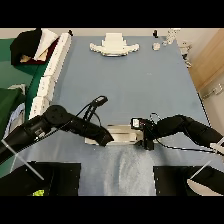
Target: Fold the box.
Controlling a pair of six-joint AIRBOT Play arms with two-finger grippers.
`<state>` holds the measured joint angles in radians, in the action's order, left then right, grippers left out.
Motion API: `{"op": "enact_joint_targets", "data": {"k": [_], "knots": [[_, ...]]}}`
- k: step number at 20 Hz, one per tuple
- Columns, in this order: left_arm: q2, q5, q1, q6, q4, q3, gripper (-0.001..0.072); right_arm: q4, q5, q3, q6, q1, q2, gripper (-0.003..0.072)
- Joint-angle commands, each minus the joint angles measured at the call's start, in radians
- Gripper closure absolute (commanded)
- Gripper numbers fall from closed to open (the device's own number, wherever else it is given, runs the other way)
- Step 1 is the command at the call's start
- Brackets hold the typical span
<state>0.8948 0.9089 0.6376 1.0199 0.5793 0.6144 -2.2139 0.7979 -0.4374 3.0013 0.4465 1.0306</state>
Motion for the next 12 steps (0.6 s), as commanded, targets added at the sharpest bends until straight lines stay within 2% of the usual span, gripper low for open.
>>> {"op": "enact_joint_targets", "data": {"k": [1, 4, 6, 12], "knots": [[0.135, -0.071, -0.023, 0.029, -0.045, 0.121, 0.0697, 0.0, 0.0, 0.0, 0.0, 0.0, 0.0, 0.0162], [0.243, -0.142, -0.045, 0.03, -0.041, 0.185, 0.0697, 0.0, 0.0, 0.0, 0.0, 0.0, 0.0, 0.0161], [0.315, -0.146, -0.074, 0.088, -0.041, 0.195, 0.0697, 0.0, 0.0, 0.0, 0.0, 0.0, 0.001, 0.0161], [0.463, -0.038, -0.093, 0.126, -0.041, 0.195, 0.0698, 0.0, 0.0, 0.0, 0.0, 0.0, 0.001, 0.0161]]}}
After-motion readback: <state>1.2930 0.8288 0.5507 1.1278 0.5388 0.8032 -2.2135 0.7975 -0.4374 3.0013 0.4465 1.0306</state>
